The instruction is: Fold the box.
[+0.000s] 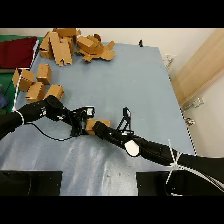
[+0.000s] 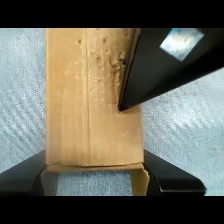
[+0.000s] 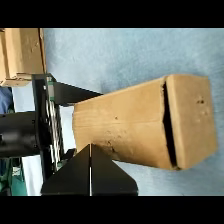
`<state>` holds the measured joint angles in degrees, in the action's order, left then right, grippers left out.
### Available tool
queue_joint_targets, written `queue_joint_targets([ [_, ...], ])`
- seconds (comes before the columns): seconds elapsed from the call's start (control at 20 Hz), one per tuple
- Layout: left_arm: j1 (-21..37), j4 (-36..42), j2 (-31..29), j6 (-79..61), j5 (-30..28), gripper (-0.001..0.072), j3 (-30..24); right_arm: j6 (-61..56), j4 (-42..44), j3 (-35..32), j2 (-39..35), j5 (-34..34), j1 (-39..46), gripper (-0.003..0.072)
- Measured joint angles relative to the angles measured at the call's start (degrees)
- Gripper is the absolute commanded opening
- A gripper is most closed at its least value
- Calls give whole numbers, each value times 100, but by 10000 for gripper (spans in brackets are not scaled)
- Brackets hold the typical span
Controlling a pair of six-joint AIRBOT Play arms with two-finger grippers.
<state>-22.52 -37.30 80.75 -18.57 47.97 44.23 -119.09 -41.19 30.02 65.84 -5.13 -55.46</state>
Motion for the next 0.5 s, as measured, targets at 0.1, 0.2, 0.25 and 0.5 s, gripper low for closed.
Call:
queue_joint_targets([
  [0.1, 0, 0, 0, -2, 0, 464, 0, 0, 0, 0, 57, 48, 0, -4],
  [0.2, 0, 0, 0, -2, 2, 463, 0, 0, 0, 4, 87, 85, 0, -4],
  [0.25, 0, 0, 0, -2, 0, 463, 0, 0, 0, 4, 98, 109, 0, -4],
  [0.5, 0, 2, 0, 0, 7, 463, 0, 11, -31, -2, -105, 127, 11, -4],
])
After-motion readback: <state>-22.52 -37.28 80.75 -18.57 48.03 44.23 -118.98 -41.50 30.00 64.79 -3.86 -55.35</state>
